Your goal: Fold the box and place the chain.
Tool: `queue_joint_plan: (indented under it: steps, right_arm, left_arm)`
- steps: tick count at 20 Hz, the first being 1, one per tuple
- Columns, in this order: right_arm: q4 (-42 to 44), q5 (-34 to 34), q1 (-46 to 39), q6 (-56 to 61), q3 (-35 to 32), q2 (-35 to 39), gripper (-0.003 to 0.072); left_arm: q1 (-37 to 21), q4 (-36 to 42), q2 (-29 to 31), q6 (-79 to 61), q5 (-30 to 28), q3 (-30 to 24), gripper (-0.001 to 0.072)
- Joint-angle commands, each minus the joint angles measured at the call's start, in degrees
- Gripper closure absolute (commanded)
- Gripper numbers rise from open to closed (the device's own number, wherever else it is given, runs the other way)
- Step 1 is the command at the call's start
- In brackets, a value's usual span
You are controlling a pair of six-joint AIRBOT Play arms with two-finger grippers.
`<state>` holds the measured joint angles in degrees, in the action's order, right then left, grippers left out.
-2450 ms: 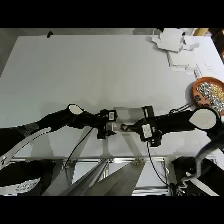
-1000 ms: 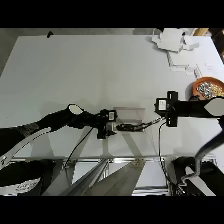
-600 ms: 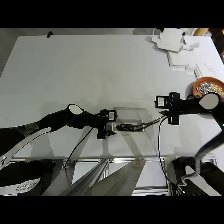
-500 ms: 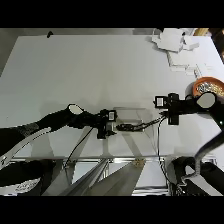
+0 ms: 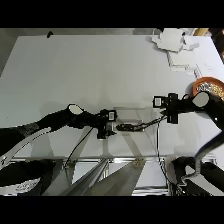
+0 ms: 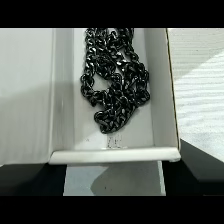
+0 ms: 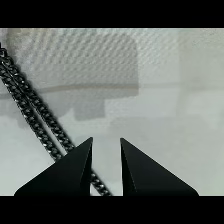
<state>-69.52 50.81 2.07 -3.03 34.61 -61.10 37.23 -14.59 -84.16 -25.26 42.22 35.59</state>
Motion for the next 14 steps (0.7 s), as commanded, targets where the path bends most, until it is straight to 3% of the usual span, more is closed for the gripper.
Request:
queue_joint_plan:
  steps: [1,7,14]
  right_arm:
    - [-0.6,0.2,0.0,0.0,0.0,-0.9,0.0509]
    - [-2.7,4.2,0.0,0.0,0.0,-0.9,0.0509]
    - [-3.6,3.5,0.0,-3.0,0.0,-2.9,0.0509]
  left_arm:
    - [0.0,0.0,0.0,0.0,0.0,0.0,0.0376]
    - [0.0,0.0,0.0,0.0,0.0,0.0,0.0376]
    - [0.0,0.0,0.0,0.0,0.0,0.0,0.0376]
